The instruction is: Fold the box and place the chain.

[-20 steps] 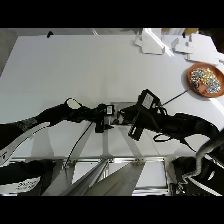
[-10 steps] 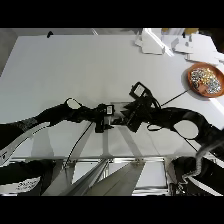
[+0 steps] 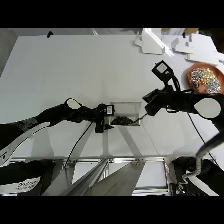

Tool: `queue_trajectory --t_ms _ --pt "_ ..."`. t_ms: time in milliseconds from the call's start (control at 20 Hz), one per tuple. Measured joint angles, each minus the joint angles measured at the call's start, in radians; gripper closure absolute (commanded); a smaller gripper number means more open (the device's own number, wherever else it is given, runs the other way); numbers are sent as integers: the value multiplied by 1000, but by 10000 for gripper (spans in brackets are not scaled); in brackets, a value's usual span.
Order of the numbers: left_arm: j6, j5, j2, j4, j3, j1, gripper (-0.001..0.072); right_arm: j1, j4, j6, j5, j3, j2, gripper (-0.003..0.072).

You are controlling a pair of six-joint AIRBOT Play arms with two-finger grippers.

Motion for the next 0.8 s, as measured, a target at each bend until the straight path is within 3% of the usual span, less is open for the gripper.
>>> queue_trajectory --t_ms 250,300,350,400,800 --pt "0 0 0 0 0 0 501 -70 -109 206 29 2 -71 666" --pt "0 0 0 0 0 0 501 -75 -122 247 30 2 -93 631" --pt "0 0 0 0 0 0 501 -79 -132 280 32 2 -118 514" --pt "0 0 0 0 0 0 501 -81 -143 304 32 2 -145 443" --pt "0 0 0 0 0 0 501 -88 -224 428 38 2 -310 443"
